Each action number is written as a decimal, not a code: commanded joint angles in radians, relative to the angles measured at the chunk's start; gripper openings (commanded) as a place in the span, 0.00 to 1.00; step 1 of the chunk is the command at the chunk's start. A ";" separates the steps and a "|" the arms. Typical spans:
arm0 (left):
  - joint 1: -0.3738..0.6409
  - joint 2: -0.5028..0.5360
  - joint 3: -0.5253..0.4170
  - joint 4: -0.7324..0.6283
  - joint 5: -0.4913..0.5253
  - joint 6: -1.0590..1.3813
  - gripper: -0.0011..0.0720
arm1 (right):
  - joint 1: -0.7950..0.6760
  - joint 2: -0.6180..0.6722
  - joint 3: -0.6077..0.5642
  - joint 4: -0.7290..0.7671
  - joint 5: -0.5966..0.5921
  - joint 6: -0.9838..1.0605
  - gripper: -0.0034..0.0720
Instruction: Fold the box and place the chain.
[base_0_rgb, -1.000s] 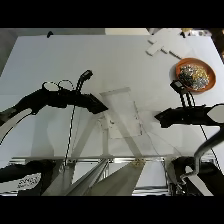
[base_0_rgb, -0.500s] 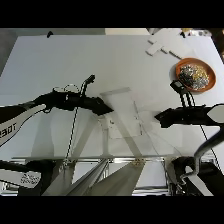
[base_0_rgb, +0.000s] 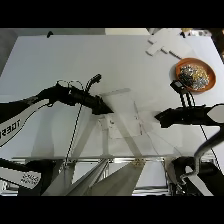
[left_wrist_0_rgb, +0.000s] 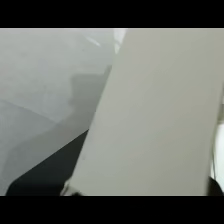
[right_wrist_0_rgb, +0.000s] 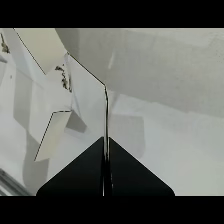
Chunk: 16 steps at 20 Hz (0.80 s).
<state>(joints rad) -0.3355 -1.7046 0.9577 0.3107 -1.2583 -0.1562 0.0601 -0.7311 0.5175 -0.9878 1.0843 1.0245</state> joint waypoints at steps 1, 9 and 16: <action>-0.043 -0.001 0.045 0.105 0.028 -0.034 0.27 | 0.001 0.001 -0.001 0.000 0.000 0.014 0.06; -0.095 0.003 0.077 0.121 0.106 0.206 0.02 | 0.001 0.001 0.000 0.008 0.065 0.019 0.07; -0.097 0.128 0.078 0.294 0.076 0.231 0.02 | 0.001 0.004 0.033 0.100 0.120 0.020 0.47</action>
